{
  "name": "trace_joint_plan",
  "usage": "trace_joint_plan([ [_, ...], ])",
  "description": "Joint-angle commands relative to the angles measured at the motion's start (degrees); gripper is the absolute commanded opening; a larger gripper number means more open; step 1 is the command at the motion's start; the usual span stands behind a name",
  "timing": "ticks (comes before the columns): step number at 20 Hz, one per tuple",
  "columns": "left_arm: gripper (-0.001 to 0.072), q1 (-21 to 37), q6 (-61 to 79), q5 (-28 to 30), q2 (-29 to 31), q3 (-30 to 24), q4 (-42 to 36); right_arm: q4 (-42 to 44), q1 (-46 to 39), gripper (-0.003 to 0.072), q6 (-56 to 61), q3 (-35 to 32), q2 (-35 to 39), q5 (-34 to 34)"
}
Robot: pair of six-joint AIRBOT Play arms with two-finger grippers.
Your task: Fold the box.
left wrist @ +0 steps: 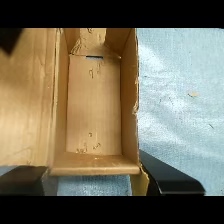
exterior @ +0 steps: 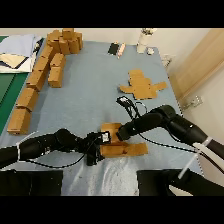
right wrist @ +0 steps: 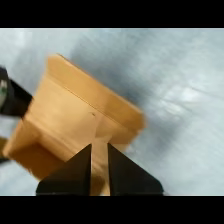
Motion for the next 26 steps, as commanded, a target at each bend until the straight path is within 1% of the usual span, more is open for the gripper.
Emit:
trace_joint_plan([
  [1, 0.0453, 0.04, 0.00, 0.00, 0.04, 0.04, 0.00, -10.49, -0.07, 0.0163, -15.06, 2.62, 6.93, -19.10],
  [2, 0.0453, 0.04, 0.02, 0.02, 0.04, 0.04, 0.02, -11.13, -0.07, 0.0192, -18.01, 1.77, 8.52, -22.77],
  [3, 0.0453, 0.04, 0.00, 0.00, 0.04, 0.04, 0.02, -12.00, -0.07, 0.0374, -19.23, 0.31, 9.81, -24.39],
  [4, 0.0453, 0.04, 0.00, 0.00, 0.04, 0.04, 0.00, -12.66, -0.04, 0.0421, -19.30, -1.66, 10.71, -24.04],
  [6, 0.0453, 0.04, 0.00, 0.00, 0.04, 0.04, 0.02, -13.03, -0.02, 0.0507, -23.43, -5.86, 11.19, -19.85],
  [8, 0.0453, 0.09, 0.00, 0.04, 0.04, 0.04, 0.02, -13.20, 0.55, 0.0508, -28.98, -9.49, 10.40, -13.22],
  [10, 0.0453, 0.04, 0.00, -0.09, 0.04, 0.04, 0.02, -12.39, 1.07, 0.0508, -33.38, -10.73, 9.33, -8.13],
  [12, 0.0453, 0.04, 0.00, -0.04, 0.04, 0.04, 0.02, -9.97, 2.45, 0.0508, -35.82, -10.69, 8.70, -5.18],
  [14, 0.0453, 0.04, 0.00, -0.04, 0.04, 0.04, 0.02, -8.11, 4.94, 0.0508, -37.81, -10.69, 8.70, -3.76],
  [16, 0.0453, 0.04, 0.00, -0.04, 0.04, 0.04, 0.02, -7.74, 7.15, 0.0508, -38.16, -10.71, 8.68, -1.49],
  [19, 0.0453, 0.04, 0.00, -0.04, 0.04, 0.04, 0.02, -7.61, 9.73, 0.0491, -38.21, -10.71, 8.68, 1.18],
  [20, 0.0453, 0.04, 0.00, -0.04, 0.04, 0.04, 0.02, -7.54, 10.36, 0.0361, -38.21, -10.71, 8.68, 1.27],
  [21, 0.0453, 0.04, 0.00, -0.04, 0.04, 0.04, 0.02, -7.50, 10.84, 0.0271, -38.18, -10.71, 8.68, 0.98],
  [22, 0.0453, 0.04, 0.00, -0.04, 0.04, 0.04, 0.02, -7.50, 11.52, 0.0259, -38.16, -10.71, 8.70, 0.66],
  [24, 0.0453, 0.04, 0.00, -0.07, 0.04, 0.04, 0.02, -7.08, 12.39, 0.0150, -38.18, -10.71, 8.68, 0.55],
  [26, 0.0453, 0.04, 0.00, -0.07, 0.04, 0.04, 0.02, -7.06, 13.16, 0.0150, -38.18, -10.71, 8.48, 2.08],
])
